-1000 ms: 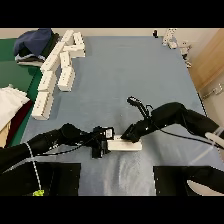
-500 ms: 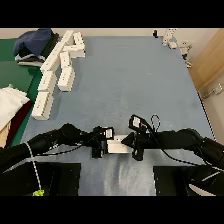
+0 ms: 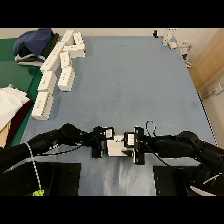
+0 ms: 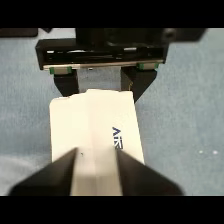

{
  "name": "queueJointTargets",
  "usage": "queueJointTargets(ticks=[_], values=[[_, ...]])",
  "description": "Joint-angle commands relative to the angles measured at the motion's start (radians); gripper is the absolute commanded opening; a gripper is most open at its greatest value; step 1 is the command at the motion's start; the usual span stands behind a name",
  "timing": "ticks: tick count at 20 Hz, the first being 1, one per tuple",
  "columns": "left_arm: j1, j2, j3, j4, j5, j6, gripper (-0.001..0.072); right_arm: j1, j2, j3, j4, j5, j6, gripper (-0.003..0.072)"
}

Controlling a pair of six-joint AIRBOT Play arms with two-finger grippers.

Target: Fold the box.

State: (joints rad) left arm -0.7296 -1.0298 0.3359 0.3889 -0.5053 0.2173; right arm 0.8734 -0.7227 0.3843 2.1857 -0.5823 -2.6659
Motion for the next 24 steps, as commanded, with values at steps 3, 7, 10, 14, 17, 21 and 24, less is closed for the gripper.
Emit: queueJointTargets(ticks=[3, 7, 10, 14, 17, 21, 24], values=[[0.0, 0.0, 0.001, 0.0, 0.0, 0.0, 0.0477, 0.007, -0.01, 0.004, -0.017, 0.0, -0.153, 0.0493], [0.0, 0.0, 0.001, 0.0, 0.0, 0.0, 0.0477, 0.007, -0.069, 0.004, -0.037, 0.01, -0.177, 0.0493], [0.0, 0.0, 0.001, 0.0, 0.0, 0.0, 0.0477, 0.007, -0.073, 0.004, -0.057, 0.029, -0.19, 0.0494], [0.0, 0.0, 0.001, 0.0, 0.0, 0.0, 0.0477, 0.007, -0.059, 0.019, -0.074, 0.043, -0.197, 0.0493], [0.0, 0.0, 0.001, 0.0, 0.0, 0.0, 0.0477, 0.007, -0.028, 0.028, -0.09, 0.046, -0.197, 0.0493], [0.0, 0.0, 0.001, 0.0, 0.0, 0.0, 0.0477, 0.007, 0.009, 0.028, -0.106, 0.051, -0.197, 0.0493], [0.0, 0.0, 0.001, 0.0, 0.0, 0.0, 0.0477, 0.007, 0.019, 0.028, -0.113, 0.058, -0.197, 0.0493]])
